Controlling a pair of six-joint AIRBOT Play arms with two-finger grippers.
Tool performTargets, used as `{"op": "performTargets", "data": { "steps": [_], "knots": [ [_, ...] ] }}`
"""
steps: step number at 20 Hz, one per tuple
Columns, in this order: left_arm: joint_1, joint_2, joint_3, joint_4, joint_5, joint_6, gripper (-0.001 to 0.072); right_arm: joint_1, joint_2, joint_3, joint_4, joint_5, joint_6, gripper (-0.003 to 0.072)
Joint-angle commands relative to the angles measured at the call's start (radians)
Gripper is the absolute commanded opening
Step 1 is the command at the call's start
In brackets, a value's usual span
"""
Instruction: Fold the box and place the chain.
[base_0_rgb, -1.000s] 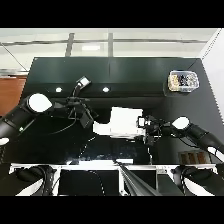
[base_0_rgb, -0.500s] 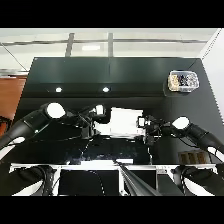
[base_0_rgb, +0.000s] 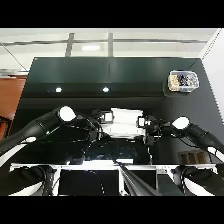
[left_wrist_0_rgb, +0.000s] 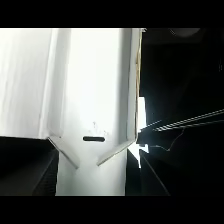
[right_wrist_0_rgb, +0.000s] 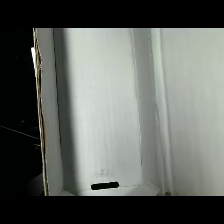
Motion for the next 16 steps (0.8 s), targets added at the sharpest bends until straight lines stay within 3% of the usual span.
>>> {"op": "performTargets", "data": {
  "steps": [1,4,16],
  "knots": [
    [-0.016,-0.015,0.001,-0.01,0.01,0.01,0.0535,0.001,-0.001,0.0,0.0,0.001,0.0,0.0098],
    [-0.017,-0.014,0.001,0.005,0.026,0.009,0.0487,0.001,-0.001,0.0,0.0,0.003,0.0,0.0099],
    [-0.02,-0.014,0.001,0.001,0.062,0.002,0.0481,0.001,-0.001,0.0,0.0,0.003,0.0,0.0098]
  ]
}}
